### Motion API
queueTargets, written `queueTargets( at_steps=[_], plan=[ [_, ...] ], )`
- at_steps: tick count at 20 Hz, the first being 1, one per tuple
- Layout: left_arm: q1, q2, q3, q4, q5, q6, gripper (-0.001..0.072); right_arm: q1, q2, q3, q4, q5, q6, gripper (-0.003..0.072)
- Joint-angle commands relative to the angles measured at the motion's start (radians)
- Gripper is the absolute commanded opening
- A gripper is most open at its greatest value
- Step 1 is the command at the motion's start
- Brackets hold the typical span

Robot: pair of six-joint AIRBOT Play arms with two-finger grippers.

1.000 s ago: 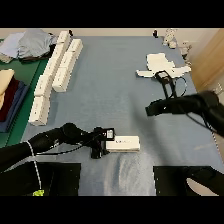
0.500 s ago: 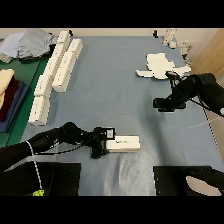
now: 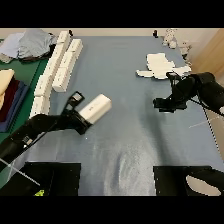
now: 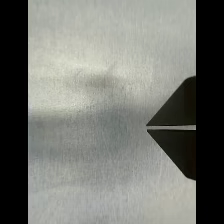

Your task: Fold the box.

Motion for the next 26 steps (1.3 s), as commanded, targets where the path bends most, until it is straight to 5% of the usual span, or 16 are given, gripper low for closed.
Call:
queueTargets(
  at_steps=[1, 11, 26],
  plan=[
    [0.219, 0.073, 0.001, 0.206, -0.062, -0.313, 0.0474, 0.0, 0.0, 0.001, 0.0, 0.0, 0.0, 0.0038],
    [0.418, -0.165, 0.065, 0.204, 0.057, -0.319, 0.0474, 0.0, 0.0, 0.001, 0.0, 0.0, 0.001, 0.0038],
    [0.421, -0.587, 0.363, 0.215, 0.167, -0.277, 0.0474, 0.0, 0.0, 0.001, 0.0, 0.0, 0.001, 0.0038]
  ],
)
